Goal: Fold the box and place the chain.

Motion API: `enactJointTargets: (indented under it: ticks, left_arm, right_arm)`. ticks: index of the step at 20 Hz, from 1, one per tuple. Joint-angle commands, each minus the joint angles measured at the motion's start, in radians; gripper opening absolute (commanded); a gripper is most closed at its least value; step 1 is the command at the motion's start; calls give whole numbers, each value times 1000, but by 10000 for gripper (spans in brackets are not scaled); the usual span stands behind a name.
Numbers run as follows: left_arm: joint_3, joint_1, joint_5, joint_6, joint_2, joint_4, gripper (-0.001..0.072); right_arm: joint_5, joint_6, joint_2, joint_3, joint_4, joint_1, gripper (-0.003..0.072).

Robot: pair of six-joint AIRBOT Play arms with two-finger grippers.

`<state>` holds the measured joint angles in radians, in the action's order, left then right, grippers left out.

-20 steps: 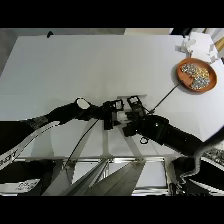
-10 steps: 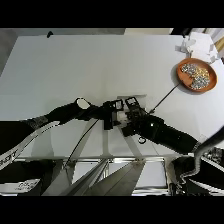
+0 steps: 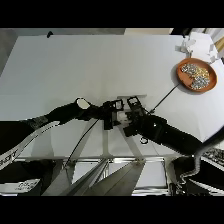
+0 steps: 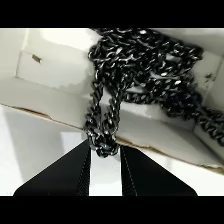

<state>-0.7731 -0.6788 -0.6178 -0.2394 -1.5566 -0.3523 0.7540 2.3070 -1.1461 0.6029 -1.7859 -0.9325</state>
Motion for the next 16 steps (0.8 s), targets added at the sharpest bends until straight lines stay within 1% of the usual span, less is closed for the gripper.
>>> enactJointTargets:
  ticks: [1,5,8,11,12,13,15,16]
  left_arm:
    - [0,0,0,0,1,0,253]
    - [0,0,0,0,1,0,253]
    - [0,0,0,0,1,0,253]
    - [0,0,0,0,1,0,253]
    - [0,0,0,0,1,0,253]
    - [0,0,0,0,1,0,253]
    - [0,0,0,0,1,0,253]
    - [0,0,0,0,1,0,253]
  right_arm:
    - [0,0,8,1,-24,0,182]
    - [-60,0,-10,0,-24,0,182]
    - [-58,0,-43,0,-23,0,182]
    - [-58,0,-47,-1,-23,0,171]
    - [-58,0,-47,-1,-21,0,144]
    - [-56,0,-46,-1,-19,0,93]
    - [-55,0,-40,-1,-18,0,76]
    - [-55,0,-37,-1,-21,0,35]
